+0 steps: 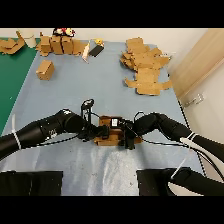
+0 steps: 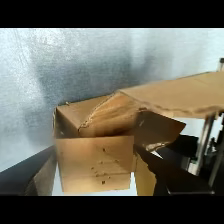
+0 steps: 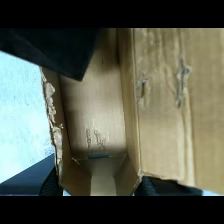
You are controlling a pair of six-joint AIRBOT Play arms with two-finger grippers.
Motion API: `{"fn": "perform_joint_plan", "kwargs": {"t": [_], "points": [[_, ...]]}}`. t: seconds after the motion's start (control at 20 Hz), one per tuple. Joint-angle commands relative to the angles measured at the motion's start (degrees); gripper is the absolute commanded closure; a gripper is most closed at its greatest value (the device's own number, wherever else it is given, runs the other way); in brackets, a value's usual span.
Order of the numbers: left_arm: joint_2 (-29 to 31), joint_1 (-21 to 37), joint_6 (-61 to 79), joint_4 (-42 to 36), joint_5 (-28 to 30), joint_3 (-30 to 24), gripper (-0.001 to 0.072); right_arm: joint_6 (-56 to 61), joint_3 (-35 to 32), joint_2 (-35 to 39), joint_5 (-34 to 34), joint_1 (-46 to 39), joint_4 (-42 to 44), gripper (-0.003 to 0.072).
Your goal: Fold the box.
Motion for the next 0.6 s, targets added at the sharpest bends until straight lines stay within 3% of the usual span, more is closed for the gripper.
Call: {"fn": "perform_joint_plan", "kwargs": {"t": [0.0, 0.2, 0.55], "points": [[1.73, 0.85, 1.16, -0.33, -3.15, 0.02, 0.0003, 0.02, -0.02, -0.02, 0.07, 0.02, 0.04, 0.0181], [3.02, 1.97, 4.09, -0.55, -8.26, 0.02, 0.0004, 0.02, -0.02, -0.02, 0.04, 0.02, 0.02, 0.0181], [8.57, 4.48, 8.26, -1.33, -10.75, 0.02, 0.0004, 0.02, -0.02, -0.02, 0.04, 0.02, 0.02, 0.0181]]}}
